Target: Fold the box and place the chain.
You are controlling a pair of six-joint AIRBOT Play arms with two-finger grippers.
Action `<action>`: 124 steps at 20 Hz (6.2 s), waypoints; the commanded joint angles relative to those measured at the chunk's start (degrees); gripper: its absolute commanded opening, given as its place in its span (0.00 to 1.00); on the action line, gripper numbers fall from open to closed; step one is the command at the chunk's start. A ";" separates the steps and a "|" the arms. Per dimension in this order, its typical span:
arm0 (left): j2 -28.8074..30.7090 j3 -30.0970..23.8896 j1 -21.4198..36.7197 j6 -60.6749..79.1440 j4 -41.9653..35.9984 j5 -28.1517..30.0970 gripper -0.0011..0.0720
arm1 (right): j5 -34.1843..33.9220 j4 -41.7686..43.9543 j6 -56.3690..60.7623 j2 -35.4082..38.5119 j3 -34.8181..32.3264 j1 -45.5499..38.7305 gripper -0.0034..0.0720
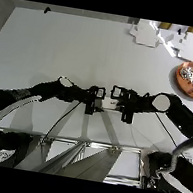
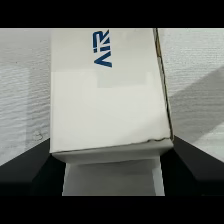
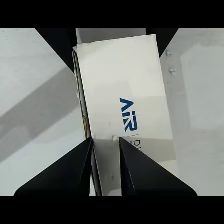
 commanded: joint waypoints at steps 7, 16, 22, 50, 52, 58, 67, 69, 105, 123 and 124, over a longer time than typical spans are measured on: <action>0.02 0.00 0.00 -0.04 0.07 0.28 0.30 | 3.17 4.39 -0.17 2.49 -0.20 -0.02 0.53; 0.02 0.00 0.02 -0.04 0.04 0.28 0.30 | 3.52 6.36 0.02 1.42 -0.20 -0.02 0.09; 0.02 0.00 0.00 -0.07 0.04 0.28 0.30 | 6.03 5.68 0.02 -2.75 -0.22 -0.02 0.09; 0.02 0.00 0.00 -0.04 0.04 0.28 0.30 | 0.98 4.17 4.37 -2.34 -0.24 -0.07 0.07; 0.02 0.00 0.00 -0.04 0.04 0.28 0.30 | 0.98 4.11 4.37 -2.34 -0.24 -0.07 0.07; 0.02 0.00 0.00 -0.04 0.04 0.28 0.30 | 0.39 3.76 4.48 -2.32 -0.22 -0.07 0.07; 0.02 0.00 0.02 -0.04 0.04 0.28 0.30 | 3.87 3.72 7.21 1.90 -0.17 -7.15 0.07; 0.02 0.00 0.00 -0.04 0.04 0.28 0.30 | 6.93 3.52 6.88 1.95 -0.17 -8.66 0.07; 0.02 0.00 0.00 -0.04 0.02 0.28 0.30 | 13.27 -24.55 47.28 7.54 1.97 -33.64 0.07; 13.81 0.00 6.27 -15.32 6.71 0.44 0.30 | 22.84 -24.30 49.53 7.56 0.48 -46.03 0.07; 17.35 0.00 8.41 -21.14 11.10 0.44 0.30 | 22.84 -24.30 49.53 7.56 0.48 -46.03 0.07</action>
